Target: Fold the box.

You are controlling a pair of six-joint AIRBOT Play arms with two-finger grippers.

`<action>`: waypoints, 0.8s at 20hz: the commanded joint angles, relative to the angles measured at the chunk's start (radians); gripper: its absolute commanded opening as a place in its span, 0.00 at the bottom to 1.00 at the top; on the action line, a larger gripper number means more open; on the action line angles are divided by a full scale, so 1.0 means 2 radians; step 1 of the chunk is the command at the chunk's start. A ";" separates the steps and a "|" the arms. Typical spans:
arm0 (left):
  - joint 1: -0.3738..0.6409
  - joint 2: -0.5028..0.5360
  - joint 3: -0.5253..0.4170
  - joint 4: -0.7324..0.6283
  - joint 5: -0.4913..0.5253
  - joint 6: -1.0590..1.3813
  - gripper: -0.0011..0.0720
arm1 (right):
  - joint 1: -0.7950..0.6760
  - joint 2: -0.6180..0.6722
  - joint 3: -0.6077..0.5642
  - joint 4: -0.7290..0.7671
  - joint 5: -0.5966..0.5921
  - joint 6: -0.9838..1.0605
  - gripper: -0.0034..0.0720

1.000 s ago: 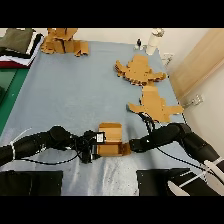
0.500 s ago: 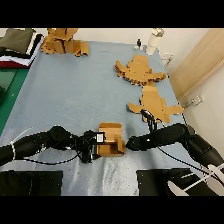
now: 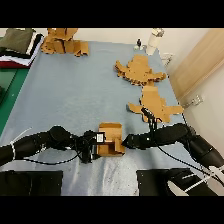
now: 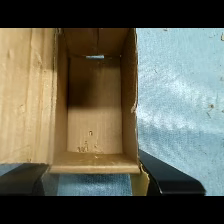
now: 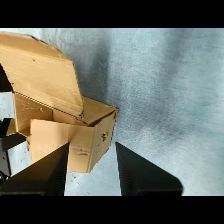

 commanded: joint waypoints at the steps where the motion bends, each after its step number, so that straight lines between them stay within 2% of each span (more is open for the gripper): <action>1: 0.001 0.000 0.000 0.000 0.000 0.000 0.65 | 0.001 -0.006 0.000 0.002 0.001 0.011 0.65; 2: 0.001 0.000 0.000 0.000 0.000 0.000 0.65 | 0.006 -0.014 0.002 0.003 0.001 0.014 0.63; 4: 0.001 0.000 0.000 0.000 0.000 0.000 0.65 | 0.040 -0.032 0.007 0.001 0.009 0.029 0.50; 6: 0.001 0.000 0.000 0.000 0.000 0.000 0.65 | 0.086 -0.051 0.021 -0.020 0.034 0.061 0.50; 9: 0.001 0.000 0.000 0.000 0.000 0.000 0.65 | 0.154 -0.086 0.061 -0.145 0.048 0.207 0.50; 12: 0.001 0.000 0.000 0.000 0.000 0.000 0.65 | 0.211 -0.126 0.106 -0.277 -0.004 0.355 0.50; 16: 0.001 0.000 0.000 0.000 0.000 0.000 0.65 | 0.261 -0.191 0.163 -0.349 -0.091 0.424 0.50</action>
